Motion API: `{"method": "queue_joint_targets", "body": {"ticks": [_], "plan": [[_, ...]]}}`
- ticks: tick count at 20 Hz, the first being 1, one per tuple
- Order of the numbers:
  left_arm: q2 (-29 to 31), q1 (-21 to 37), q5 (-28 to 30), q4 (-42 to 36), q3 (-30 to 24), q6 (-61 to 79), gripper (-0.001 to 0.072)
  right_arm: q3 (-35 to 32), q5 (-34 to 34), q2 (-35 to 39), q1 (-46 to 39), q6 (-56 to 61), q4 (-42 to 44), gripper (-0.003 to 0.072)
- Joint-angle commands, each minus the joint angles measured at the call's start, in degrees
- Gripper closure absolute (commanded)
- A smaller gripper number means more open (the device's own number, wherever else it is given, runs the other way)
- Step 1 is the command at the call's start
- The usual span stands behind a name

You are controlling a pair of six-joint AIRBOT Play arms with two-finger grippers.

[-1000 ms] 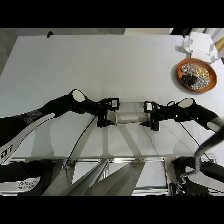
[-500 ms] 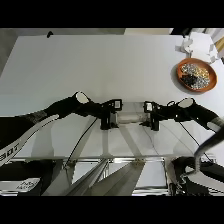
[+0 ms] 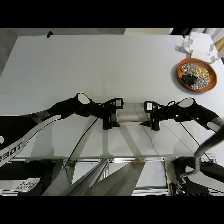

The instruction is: Fold the box and place the chain.

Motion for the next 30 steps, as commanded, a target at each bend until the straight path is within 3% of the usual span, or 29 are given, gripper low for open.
{"method": "queue_joint_targets", "body": {"ticks": [1,20,21,22,23,24,27,30], "plan": [[-0.1,0.0,0.6,0.0,0.0,-0.2,0.0503,0.0,0.0,0.0,0.0,-0.1,0.0,0.0391],[-0.1,-0.2,0.6,-0.1,0.0,-0.2,0.0503,0.0,-0.9,0.0,0.0,-0.3,-0.5,0.0399],[-0.1,-0.2,0.6,-0.1,0.0,-0.2,0.0503,0.0,-0.7,0.0,0.0,-0.1,-0.5,0.0384],[-0.1,-0.2,0.6,-0.1,0.0,-0.2,0.0503,0.0,-0.7,0.1,0.0,0.7,-0.5,0.0269],[-0.1,-0.2,0.6,-0.1,0.0,-0.2,0.0503,0.0,-1.4,0.1,0.0,2.5,-0.7,0.0054],[-0.1,-0.2,0.6,0.0,0.0,-0.2,0.0503,0.0,-2.4,0.3,0.0,4.9,-0.8,-0.0005],[-0.1,-0.2,0.6,0.0,0.0,-0.2,0.0503,0.0,-2.2,3.5,0.0,14.1,-7.5,-0.0006],[-0.1,-0.2,0.6,-0.1,0.0,-0.2,0.0503,0.0,3.0,8.9,-2.2,27.4,-19.1,-0.0004]]}}
